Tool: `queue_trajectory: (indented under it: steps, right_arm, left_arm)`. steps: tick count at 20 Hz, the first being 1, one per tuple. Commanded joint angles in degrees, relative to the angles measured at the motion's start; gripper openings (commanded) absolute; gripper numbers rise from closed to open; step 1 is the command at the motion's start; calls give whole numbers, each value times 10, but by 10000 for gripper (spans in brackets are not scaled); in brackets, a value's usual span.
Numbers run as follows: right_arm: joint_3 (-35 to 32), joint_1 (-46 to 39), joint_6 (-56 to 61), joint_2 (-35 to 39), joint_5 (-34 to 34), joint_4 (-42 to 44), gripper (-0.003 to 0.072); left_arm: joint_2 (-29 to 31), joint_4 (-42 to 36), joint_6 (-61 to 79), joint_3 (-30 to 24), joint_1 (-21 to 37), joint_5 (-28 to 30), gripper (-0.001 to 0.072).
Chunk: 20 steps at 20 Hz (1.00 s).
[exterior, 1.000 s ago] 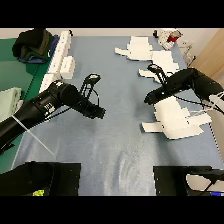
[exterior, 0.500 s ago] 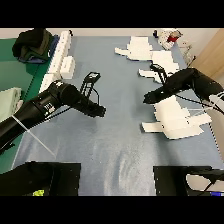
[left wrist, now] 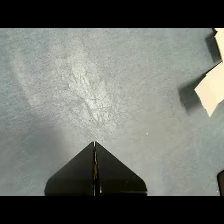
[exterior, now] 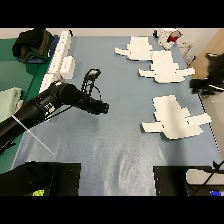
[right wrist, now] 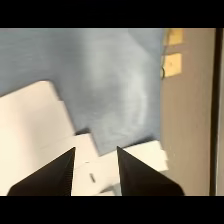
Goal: Fold the box.
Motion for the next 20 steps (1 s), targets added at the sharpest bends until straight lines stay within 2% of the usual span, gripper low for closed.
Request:
queue_trajectory:
  steps: [1, 5, 7, 11, 15, 17, 18, 19, 20]
  right_arm:
    - [21, -160, -93, -54, -34, 34, 416]
    - [32, -280, -238, -131, -86, 202, 415]
    - [50, -314, -282, -163, -119, 268, 415]
    - [61, -330, -335, -198, -158, 313, 415]
    - [54, -326, -337, -216, -192, 343, 400]
    - [51, -319, -338, -216, -210, 347, 202]
    - [50, -312, -338, -216, -223, 354, 67]
    - [50, -305, -338, -216, -237, 369, 6]
    - [50, -297, -336, -215, -250, 395, 6]
  left_arm:
    - [0, -25, 0, 0, 0, 6, 16]
    - [0, -37, 0, 0, 0, 6, 15]
    - [-1, -38, 0, 0, 0, 6, 15]
    - [0, -41, -1, 0, 0, 6, 15]
    - [-1, -45, -4, 0, 0, 5, 15]
    - [0, -45, -3, 0, 0, 5, 15]
    - [0, -45, -3, 0, 0, 5, 15]
    - [0, -45, -2, 0, 0, 5, 15]
    - [0, -45, -2, 0, 0, 8, 14]
